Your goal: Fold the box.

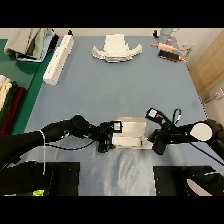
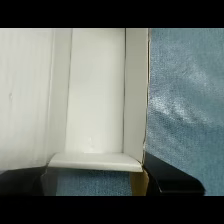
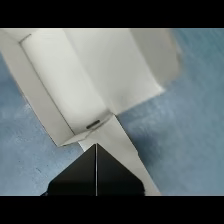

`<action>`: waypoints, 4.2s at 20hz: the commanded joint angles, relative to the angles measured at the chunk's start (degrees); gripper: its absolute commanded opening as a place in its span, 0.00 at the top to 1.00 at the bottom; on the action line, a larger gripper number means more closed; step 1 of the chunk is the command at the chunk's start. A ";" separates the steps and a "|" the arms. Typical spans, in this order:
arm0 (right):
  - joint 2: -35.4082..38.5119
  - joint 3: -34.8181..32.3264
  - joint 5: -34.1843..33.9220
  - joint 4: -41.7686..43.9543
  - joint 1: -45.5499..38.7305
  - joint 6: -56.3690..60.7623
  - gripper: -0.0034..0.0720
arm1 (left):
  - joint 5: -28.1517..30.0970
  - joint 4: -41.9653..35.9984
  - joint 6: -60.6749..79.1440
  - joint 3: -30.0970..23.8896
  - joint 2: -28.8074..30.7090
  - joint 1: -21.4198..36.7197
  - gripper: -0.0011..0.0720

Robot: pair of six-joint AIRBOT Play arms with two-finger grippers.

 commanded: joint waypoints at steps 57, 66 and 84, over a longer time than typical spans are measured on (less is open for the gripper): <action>-29.18 16.55 7.30 -21.97 24.76 91.58 0.44 | 0.04 0.09 0.15 0.07 0.00 0.00 0.32; -30.56 16.87 6.82 -26.21 24.79 94.95 0.66 | 0.04 0.09 0.15 0.07 0.00 0.00 0.32; -30.03 16.92 4.04 -22.45 24.79 91.21 0.24 | 0.04 0.09 0.15 0.07 0.00 0.00 0.32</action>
